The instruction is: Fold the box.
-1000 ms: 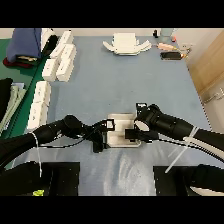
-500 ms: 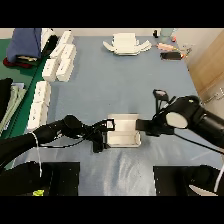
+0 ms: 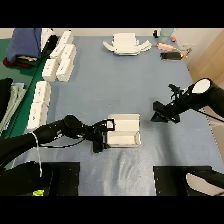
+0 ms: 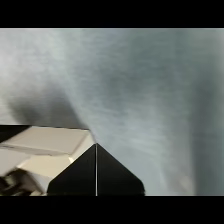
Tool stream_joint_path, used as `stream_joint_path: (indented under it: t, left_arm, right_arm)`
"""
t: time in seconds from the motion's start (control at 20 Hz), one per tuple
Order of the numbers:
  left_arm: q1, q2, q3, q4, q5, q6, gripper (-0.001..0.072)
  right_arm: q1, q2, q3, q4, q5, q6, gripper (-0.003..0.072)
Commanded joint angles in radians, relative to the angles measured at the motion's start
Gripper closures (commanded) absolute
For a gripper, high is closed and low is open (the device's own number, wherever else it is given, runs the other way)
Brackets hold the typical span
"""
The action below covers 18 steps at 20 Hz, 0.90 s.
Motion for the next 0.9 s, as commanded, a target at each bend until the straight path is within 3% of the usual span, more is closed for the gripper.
stream_joint_path:
  t: [0.0, 0.15, 0.3, 0.65, 0.85]
  left_arm:
    - [0.001, 0.0, 0.0, 0.0, 0.0, 0.0, 0.0242]
    - [0.001, 0.0, 0.0, 0.0, 0.001, 0.0, 0.0241]
    - [0.001, 0.0, 0.0, 0.0, 0.0, 0.0, 0.0242]
    - [0.001, 0.0, 0.0, 0.0, 0.0, 0.0, 0.0242]
    - [0.001, 0.0, 0.0, 0.0, 0.0, 0.0, 0.0242]
  right_arm:
    - [-0.122, -0.222, 0.008, 0.39, 0.014, -0.302, 0.0683]
    - [-0.066, -0.394, 0.066, 0.435, 0.076, -0.348, 0.0682]
    - [0.009, -0.467, 0.127, 0.445, 0.178, -0.412, 0.0682]
    - [0.119, -0.401, 0.189, 0.433, 0.373, -0.553, 0.0682]
    - [0.224, -0.296, 0.187, 0.188, 0.311, -0.56, 0.0682]
